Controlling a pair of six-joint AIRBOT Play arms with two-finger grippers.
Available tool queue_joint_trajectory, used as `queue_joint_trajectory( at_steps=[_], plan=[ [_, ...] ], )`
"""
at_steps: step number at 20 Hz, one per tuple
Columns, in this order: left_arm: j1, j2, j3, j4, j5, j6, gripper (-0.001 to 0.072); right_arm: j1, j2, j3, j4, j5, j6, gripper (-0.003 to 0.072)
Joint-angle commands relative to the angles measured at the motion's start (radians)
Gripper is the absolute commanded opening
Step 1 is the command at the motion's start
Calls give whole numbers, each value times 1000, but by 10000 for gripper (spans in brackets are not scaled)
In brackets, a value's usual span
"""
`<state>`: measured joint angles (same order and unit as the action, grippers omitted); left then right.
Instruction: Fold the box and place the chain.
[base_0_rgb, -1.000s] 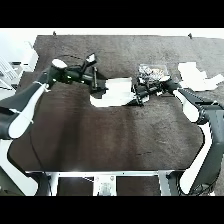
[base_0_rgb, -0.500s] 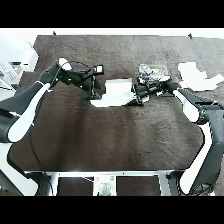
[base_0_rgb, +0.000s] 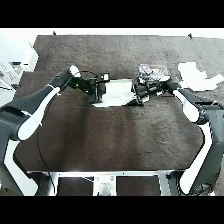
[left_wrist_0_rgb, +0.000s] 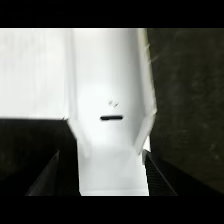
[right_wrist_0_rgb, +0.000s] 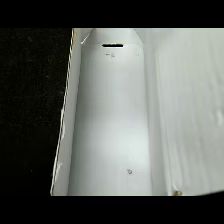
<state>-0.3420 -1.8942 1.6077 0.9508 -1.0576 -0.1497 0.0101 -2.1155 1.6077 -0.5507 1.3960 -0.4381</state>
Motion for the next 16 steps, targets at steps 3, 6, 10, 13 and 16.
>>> queue_joint_trajectory(
  at_steps=[3,6,10,13,16],
  plan=[
    [-15,-21,0,14,21,-10,587,0,0,0,0,0,0,431],
    [-15,-21,0,-11,21,-7,584,0,0,0,0,0,0,431],
    [-15,-21,0,-11,20,-6,396,0,0,0,0,0,0,431],
    [-21,-21,0,-14,18,-7,391,0,0,0,0,0,0,431],
    [-47,-22,0,-16,21,0,278,0,0,0,0,1,0,431]
  ],
)
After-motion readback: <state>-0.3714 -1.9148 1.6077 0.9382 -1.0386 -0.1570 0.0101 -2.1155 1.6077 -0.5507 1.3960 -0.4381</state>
